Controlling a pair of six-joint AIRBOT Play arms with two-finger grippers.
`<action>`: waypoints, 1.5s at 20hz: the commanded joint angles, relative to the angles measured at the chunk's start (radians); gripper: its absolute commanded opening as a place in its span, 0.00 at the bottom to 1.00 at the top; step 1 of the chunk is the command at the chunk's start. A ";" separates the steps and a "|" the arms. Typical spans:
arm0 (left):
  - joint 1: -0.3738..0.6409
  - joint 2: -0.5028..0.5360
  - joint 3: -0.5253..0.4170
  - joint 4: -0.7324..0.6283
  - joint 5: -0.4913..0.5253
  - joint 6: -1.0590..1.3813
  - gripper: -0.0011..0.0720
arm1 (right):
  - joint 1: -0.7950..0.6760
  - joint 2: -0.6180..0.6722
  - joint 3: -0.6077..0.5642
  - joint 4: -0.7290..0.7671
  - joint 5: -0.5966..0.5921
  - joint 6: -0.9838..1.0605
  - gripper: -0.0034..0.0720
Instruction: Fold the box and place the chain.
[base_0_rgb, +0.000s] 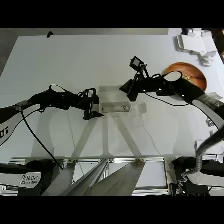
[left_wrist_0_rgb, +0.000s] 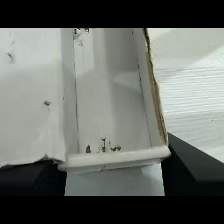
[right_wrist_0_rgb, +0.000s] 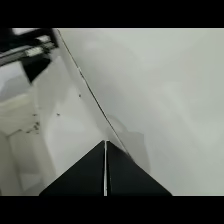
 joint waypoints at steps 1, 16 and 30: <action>0.000 0.000 0.001 0.001 0.000 0.001 0.45 | 0.000 -0.084 0.014 -0.056 -0.050 0.020 0.06; 0.000 0.000 0.001 0.001 0.000 0.001 0.45 | -0.041 0.164 0.011 -0.675 0.179 0.167 0.06; 0.000 0.000 0.001 0.001 0.000 0.001 0.45 | 0.113 0.037 -0.048 -0.675 0.083 0.161 0.39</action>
